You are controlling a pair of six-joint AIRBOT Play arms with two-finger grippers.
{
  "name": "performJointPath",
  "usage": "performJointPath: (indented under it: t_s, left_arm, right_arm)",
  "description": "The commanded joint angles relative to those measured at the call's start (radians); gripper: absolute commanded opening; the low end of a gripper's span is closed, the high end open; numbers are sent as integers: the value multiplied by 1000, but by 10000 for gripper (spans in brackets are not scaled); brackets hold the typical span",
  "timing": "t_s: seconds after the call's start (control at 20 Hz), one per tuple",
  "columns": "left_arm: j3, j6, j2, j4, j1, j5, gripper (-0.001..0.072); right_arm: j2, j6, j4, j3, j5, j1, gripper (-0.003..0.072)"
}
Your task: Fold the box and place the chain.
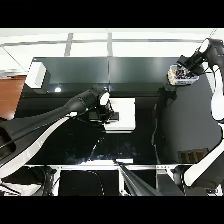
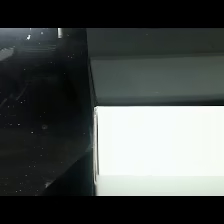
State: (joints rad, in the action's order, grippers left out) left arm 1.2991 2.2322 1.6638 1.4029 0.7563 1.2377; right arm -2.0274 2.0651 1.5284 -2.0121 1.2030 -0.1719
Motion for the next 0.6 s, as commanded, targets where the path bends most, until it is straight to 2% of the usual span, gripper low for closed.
performJointPath:
  t_s: [0.0,0.35,0.4,0.45,0.5,0.55]
  left_arm:
    - [1,0,0,-2,-1,0,23]
    - [1,-1,0,-2,-1,0,23]
    - [1,-1,0,-2,-1,1,24]
    - [1,-1,0,-2,-1,2,24]
    - [1,-1,0,-2,-1,2,23]
    - [1,-1,0,-2,-1,3,23]
  right_arm:
    - [-42,57,10,-37,27,-3,543]
    - [-104,66,5,-36,5,-3,530]
    - [-105,48,5,-36,5,-3,367]
    - [-103,10,5,-36,6,-3,164]
    - [-95,-21,5,-37,6,-3,36]
    - [-77,-62,6,-37,4,-3,14]
